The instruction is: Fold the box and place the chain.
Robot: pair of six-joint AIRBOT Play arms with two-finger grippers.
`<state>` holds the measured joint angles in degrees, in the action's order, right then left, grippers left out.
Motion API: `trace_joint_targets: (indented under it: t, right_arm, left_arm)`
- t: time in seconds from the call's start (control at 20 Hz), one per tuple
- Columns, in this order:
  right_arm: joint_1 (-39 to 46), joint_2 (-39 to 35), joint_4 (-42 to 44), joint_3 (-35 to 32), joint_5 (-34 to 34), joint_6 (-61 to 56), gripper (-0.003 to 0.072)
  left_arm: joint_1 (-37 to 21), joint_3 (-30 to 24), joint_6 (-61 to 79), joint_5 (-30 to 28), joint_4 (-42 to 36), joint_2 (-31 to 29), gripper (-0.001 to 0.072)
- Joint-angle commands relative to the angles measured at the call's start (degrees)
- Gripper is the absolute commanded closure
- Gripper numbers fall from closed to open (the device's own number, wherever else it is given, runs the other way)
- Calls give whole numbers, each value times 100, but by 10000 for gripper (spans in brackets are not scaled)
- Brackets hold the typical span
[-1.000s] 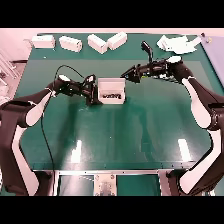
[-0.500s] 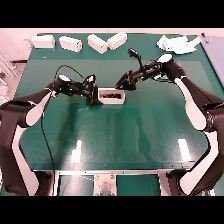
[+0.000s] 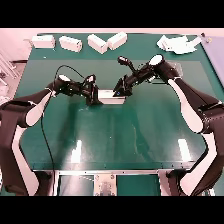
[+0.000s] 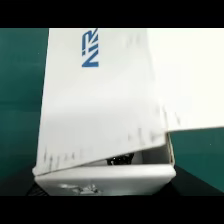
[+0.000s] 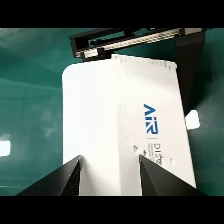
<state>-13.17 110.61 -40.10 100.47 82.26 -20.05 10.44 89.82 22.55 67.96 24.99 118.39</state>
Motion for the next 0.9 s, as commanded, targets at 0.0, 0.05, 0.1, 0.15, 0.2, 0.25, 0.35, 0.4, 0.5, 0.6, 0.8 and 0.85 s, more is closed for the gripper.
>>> trace_joint_targets:
  t: [0.0, 0.05, 0.1, 0.15, 0.2, 0.25, 0.35, 0.4, 0.5, 0.6, 0.8, 0.85]
  right_arm:
    - [-33, 2, -136, 11, -195, 24, 239]
    - [-33, 2, -142, 24, -234, 26, 238]
    - [-33, 2, -151, 52, -245, 76, 238]
    - [-33, 2, -157, 85, -293, 83, 238]
    - [-33, 2, -157, 120, -293, 81, 238]
    - [-33, 2, -157, 151, -289, 81, 237]
    - [-37, 2, -157, 190, -262, 79, 236]
    - [-46, 2, -157, 192, -210, 81, 235]
    - [-118, 4, -348, 192, -118, 81, 235]
    - [-197, 4, -605, 195, -144, 85, 236]
    - [-243, 4, -758, 282, -168, 85, 236]
    - [-243, 4, -761, 306, -168, 85, 236]
  left_arm:
    - [-2, 4, 0, -2, 0, 2, 239]
    - [-2, 4, 0, -2, 0, 2, 239]
    - [-2, 4, 0, -2, 0, 2, 239]
    - [-2, 4, 0, -2, 0, 2, 239]
    - [-2, 4, 0, -2, 0, 2, 239]
    - [-2, 4, 0, -2, 0, 2, 239]
    - [-2, 4, 0, 0, 0, 2, 239]
    - [-2, 4, 0, 0, 0, 2, 239]
    - [-2, 4, 0, 0, 0, 2, 239]
    - [-2, 4, 0, -2, 0, 2, 239]
    - [-2, 4, 0, -2, 0, 2, 239]
    - [-2, 4, 0, -2, 0, 2, 239]
